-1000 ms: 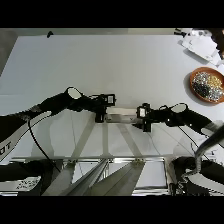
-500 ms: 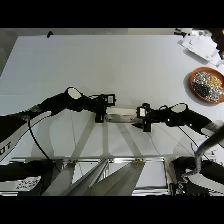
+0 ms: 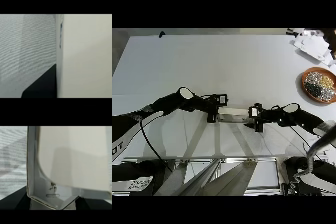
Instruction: Fold the box and place the chain.
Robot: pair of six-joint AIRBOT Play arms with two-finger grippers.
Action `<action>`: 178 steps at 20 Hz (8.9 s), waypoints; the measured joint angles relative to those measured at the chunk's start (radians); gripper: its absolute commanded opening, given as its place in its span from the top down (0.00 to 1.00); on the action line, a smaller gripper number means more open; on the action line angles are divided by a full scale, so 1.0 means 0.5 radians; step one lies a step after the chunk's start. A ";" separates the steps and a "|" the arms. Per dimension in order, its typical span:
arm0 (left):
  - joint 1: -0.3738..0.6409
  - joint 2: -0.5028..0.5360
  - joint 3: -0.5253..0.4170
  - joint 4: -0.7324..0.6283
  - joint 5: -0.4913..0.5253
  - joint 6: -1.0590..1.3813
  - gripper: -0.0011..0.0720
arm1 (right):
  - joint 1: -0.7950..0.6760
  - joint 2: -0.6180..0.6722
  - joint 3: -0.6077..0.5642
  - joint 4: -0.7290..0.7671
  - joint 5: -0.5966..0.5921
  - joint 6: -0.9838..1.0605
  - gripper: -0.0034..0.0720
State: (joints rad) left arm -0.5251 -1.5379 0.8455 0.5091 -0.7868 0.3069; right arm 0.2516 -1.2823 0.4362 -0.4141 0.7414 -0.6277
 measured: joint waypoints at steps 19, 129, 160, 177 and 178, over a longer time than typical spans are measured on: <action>0.002 0.010 0.000 -0.002 0.008 0.002 0.44 | 0.000 0.000 0.000 -0.001 0.003 0.001 0.40; 0.087 0.233 -0.214 0.319 -0.284 -0.125 0.47 | 0.000 0.000 -0.001 0.000 0.000 0.002 0.40; -0.104 0.227 -0.215 0.062 0.080 -0.178 0.69 | 0.000 -0.001 -0.001 0.005 -0.005 0.004 0.40; -0.162 0.152 -0.214 -0.018 0.183 -0.179 0.49 | -0.001 0.000 -0.001 -0.001 0.007 0.001 0.40; -0.163 0.149 -0.216 0.006 0.217 -0.195 0.76 | 0.000 0.000 -0.001 -0.001 0.005 0.002 0.40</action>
State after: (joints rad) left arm -0.6067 -1.4635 0.7376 0.5121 -0.6785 0.2096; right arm 0.2516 -1.2823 0.4358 -0.4145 0.7437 -0.6270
